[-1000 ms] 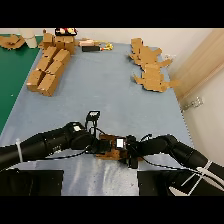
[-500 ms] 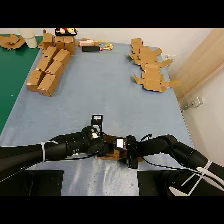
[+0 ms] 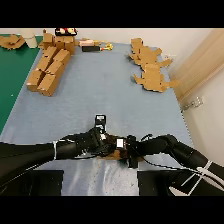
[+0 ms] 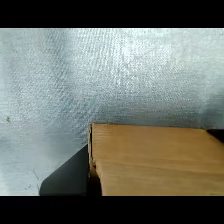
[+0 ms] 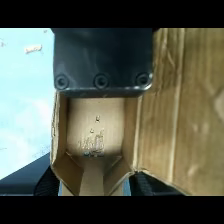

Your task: Fold the box.

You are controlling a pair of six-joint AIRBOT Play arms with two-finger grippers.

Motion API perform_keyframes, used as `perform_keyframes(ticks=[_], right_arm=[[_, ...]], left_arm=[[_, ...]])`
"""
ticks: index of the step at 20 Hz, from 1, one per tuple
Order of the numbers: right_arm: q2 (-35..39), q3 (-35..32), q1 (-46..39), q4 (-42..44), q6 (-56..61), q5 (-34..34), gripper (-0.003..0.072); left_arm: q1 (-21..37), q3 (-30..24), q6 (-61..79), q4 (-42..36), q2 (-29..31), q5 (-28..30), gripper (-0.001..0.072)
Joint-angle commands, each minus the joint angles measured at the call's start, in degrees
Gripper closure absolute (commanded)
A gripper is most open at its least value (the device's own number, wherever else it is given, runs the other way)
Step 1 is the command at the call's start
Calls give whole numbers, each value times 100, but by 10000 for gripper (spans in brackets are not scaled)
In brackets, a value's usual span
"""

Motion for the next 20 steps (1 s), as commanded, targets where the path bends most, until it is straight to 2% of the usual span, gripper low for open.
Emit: perform_keyframes(ticks=[1,8,9,10,11,20], right_arm=[[2,2,2,15,0,-2,151],[2,2,2,15,0,-2,151],[2,2,2,15,0,-2,150],[2,2,2,15,0,-2,151],[2,2,2,15,0,-2,151],[2,2,2,15,0,-2,151]], left_arm=[[-96,33,-57,20,-31,81,698],[-151,37,-166,20,-22,81,696],[-151,37,-160,20,-7,83,617],[-151,37,-179,22,22,76,292],[-149,37,-188,24,68,76,223],[-138,37,-168,98,501,-157,223]])
